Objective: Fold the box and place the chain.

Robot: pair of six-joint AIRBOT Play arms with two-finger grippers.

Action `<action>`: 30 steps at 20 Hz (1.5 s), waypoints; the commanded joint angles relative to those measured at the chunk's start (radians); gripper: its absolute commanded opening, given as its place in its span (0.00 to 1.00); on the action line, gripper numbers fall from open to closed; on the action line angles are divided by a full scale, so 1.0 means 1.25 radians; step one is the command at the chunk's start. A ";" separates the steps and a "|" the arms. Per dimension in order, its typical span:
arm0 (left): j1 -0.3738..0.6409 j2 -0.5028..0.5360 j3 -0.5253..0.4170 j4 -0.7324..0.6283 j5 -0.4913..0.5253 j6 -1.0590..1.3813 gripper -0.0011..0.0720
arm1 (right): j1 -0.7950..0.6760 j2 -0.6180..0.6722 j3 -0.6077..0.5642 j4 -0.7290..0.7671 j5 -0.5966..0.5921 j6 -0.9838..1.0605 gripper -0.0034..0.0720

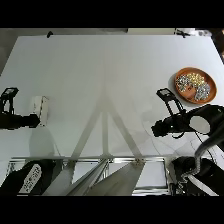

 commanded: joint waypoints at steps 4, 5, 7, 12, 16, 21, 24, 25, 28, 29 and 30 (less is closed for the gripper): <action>-0.023 0.135 0.000 0.004 -0.087 0.000 0.96 | 0.000 0.000 0.001 0.011 -0.005 -0.016 0.36; -0.039 0.158 -0.001 0.003 -0.103 0.000 0.95 | 0.000 -0.001 0.001 0.011 -0.012 -0.015 0.36; -0.071 0.195 0.000 0.003 -0.140 0.000 0.95 | 0.000 0.000 0.001 0.018 -0.020 -0.014 0.36; -0.128 0.233 -0.001 -0.011 -0.259 -0.001 0.95 | 0.000 0.000 0.001 0.038 -0.008 0.009 0.36; -0.133 0.232 -0.001 -0.128 -0.262 -0.004 0.95 | 0.000 0.000 0.001 0.038 -0.008 0.009 0.36; -0.133 0.232 -0.001 -0.137 -0.262 -0.004 0.95 | 0.000 0.000 0.001 0.038 -0.008 0.009 0.36; -0.133 0.232 -0.001 -0.137 -0.261 -0.004 0.95 | 0.000 0.000 0.001 0.038 -0.008 0.009 0.36; -0.133 0.232 -0.001 -0.137 -0.259 -0.004 0.95 | 0.000 0.000 0.001 0.038 -0.008 0.009 0.36; -0.133 0.232 -0.001 -0.138 -0.243 -0.004 0.95 | 0.000 0.000 0.001 0.038 -0.008 0.009 0.36; -0.133 0.232 -0.001 -0.138 -0.238 -0.004 0.95 | 0.000 0.000 0.001 0.038 -0.008 0.009 0.36; -0.133 0.232 -0.001 -0.138 -0.238 -0.004 0.95 | 0.000 0.000 0.001 0.038 -0.008 0.009 0.36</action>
